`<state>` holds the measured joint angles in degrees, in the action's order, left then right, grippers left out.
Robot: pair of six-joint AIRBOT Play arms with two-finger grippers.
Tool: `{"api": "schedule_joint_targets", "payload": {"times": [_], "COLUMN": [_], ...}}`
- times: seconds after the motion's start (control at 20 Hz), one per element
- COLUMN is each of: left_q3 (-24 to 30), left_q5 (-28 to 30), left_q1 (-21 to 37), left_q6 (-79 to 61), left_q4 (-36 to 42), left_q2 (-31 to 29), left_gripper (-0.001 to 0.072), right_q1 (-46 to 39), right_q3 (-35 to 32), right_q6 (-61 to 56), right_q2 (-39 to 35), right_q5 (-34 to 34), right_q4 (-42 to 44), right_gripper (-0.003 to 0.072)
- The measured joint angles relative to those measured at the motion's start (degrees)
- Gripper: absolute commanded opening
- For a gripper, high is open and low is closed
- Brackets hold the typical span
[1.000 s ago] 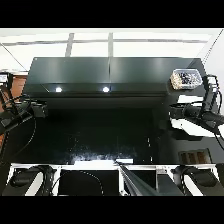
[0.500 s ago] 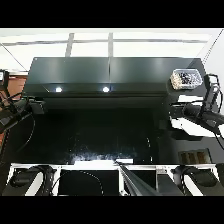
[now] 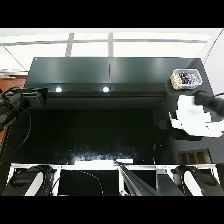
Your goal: Fold the box and place the chain.
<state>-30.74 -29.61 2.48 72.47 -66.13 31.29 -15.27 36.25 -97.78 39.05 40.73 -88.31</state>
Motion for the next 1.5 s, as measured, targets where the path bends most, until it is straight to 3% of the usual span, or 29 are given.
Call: {"api": "schedule_joint_targets", "payload": {"times": [0.1, 0.2, 0.35, 0.5, 0.6, 0.7, 0.95, 1.05, 1.35, 1.5], "left_q3": [0.0, 0.0, 0.0, 0.0, 0.0, 0.0, 0.0, 0.0, 0.0, 0.0], "left_q5": [-1.55, -2.56, -3.19, -3.65, -3.87, -3.87, -3.91, -3.91, -4.04, -4.17], "left_q1": [0.0, 0.0, -0.02, -0.02, -0.02, -0.02, -0.04, -0.02, -0.02, -0.04], "left_q6": [0.0, 0.0, 0.0, -0.02, 0.0, -0.02, 0.0, 0.0, 0.0, 0.0], "left_q4": [0.35, 0.57, 0.74, 0.83, 0.83, 0.87, 1.2, 1.62, 4.55, 5.22], "left_q2": [0.02, 0.2, 0.83, 1.6, 2.01, 2.43, 2.97, 3.06, 3.08, 3.08], "left_gripper": [0.0701, 0.0701, 0.0701, 0.0701, 0.07, 0.0701, 0.07, 0.07, 0.0699, 0.0699], "right_q1": [-14.64, -29.03, -45.16, -53.29, -54.69, -54.03, -49.18, -47.69, -46.66, -46.56], "right_q3": [3.91, 7.85, 13.29, 20.55, 25.27, 29.81, 38.51, 39.69, 40.22, 39.01], "right_q6": [-2.38, -0.92, 12.39, 27.52, 33.16, 36.39, 40.63, 41.27, 41.86, 41.86], "right_q2": [5.57, 11.91, 22.21, 34.01, 41.09, 47.12, 58.16, 60.65, 62.55, 61.44], "right_q5": [0.98, 3.15, 9.05, 21.29, 28.7, 33.92, 43.82, 46.51, 50.47, 51.04], "right_q4": [-3.61, -0.17, 16.46, 30.56, 33.46, 32.79, 30.91, 30.36, 30.01, 29.81], "right_gripper": [0.0702, 0.0701, 0.0702, 0.0701, 0.0699, 0.0566, 0.0565, 0.0408, 0.0403, 0.0319]}}
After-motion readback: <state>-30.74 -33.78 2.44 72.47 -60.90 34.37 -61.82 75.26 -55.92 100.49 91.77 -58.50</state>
